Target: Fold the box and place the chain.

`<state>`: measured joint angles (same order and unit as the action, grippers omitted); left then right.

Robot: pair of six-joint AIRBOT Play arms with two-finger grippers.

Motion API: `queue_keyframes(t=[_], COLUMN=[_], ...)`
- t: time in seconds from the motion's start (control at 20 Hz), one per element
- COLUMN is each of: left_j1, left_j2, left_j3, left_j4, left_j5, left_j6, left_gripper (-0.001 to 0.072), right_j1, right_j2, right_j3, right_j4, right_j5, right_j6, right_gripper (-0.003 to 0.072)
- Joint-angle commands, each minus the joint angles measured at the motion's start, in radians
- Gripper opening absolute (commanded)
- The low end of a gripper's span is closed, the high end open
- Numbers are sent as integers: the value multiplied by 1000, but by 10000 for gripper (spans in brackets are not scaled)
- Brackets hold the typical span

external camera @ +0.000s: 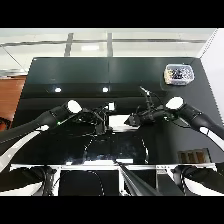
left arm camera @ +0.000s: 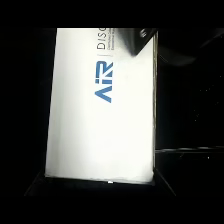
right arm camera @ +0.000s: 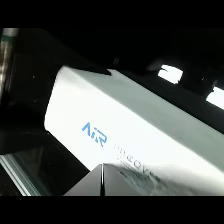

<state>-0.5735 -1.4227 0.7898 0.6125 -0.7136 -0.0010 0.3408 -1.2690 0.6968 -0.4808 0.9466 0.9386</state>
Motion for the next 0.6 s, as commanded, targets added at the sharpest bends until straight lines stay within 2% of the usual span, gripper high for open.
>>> queue_keyframes(t=[0.0, 0.25, 0.4, 0.55], left_j1=[0, 0, 0, 1], left_j2=[0, 0, 0, 3], left_j3=[0, 0, 0, 0], left_j4=[0, 0, 0, 0], left_j5=[0, 7, 7, 6], left_j6=[0, 0, 0, 0], left_gripper=[445, 445, 445, 446], right_j1=[12, 8, -58, -200], right_j2=[-48, -45, -11, 76], right_j3=[-5, -1, 74, 160], right_j4=[-32, -44, -10, -35], right_j5=[-38, -14, 157, 306], right_j6=[-8, -29, -58, -57], right_gripper=[15, 15, 15, 15])
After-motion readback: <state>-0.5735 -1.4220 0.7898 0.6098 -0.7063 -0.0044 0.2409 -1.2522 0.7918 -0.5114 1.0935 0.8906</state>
